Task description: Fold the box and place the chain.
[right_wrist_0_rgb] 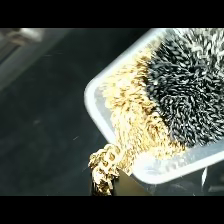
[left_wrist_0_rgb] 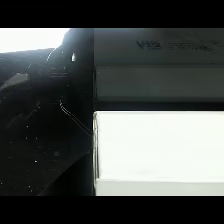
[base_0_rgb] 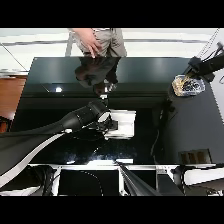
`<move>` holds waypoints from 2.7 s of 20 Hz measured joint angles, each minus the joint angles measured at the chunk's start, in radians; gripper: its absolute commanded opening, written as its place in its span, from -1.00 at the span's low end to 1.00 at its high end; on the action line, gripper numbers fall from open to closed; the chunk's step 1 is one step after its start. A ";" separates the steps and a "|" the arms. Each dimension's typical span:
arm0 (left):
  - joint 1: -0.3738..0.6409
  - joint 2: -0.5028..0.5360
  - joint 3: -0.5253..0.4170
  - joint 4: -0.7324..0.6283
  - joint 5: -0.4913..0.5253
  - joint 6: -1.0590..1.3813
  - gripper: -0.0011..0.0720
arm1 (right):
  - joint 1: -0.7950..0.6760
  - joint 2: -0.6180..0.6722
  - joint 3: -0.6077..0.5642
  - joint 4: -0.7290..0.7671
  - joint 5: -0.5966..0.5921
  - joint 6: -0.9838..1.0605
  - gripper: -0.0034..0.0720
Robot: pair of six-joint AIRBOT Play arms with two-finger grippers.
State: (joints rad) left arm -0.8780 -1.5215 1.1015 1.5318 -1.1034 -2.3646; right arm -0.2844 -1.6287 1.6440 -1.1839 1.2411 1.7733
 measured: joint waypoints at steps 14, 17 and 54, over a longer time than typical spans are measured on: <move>0.000 0.000 0.000 0.000 -0.004 0.000 -0.88 | 0.008 0.464 0.013 0.090 0.112 -0.238 -0.89; 0.000 0.000 0.000 0.000 -0.002 0.000 -0.88 | 0.057 0.558 0.010 0.119 0.124 -0.254 -0.89; 0.000 0.000 0.000 0.001 -0.002 0.000 -0.88 | 0.777 0.637 -0.840 0.376 -0.206 -0.338 -0.88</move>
State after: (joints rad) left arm -0.8780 -1.5215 1.1015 1.5326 -1.1053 -2.3646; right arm 0.4927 -0.9916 0.8036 -0.8082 1.0348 1.4349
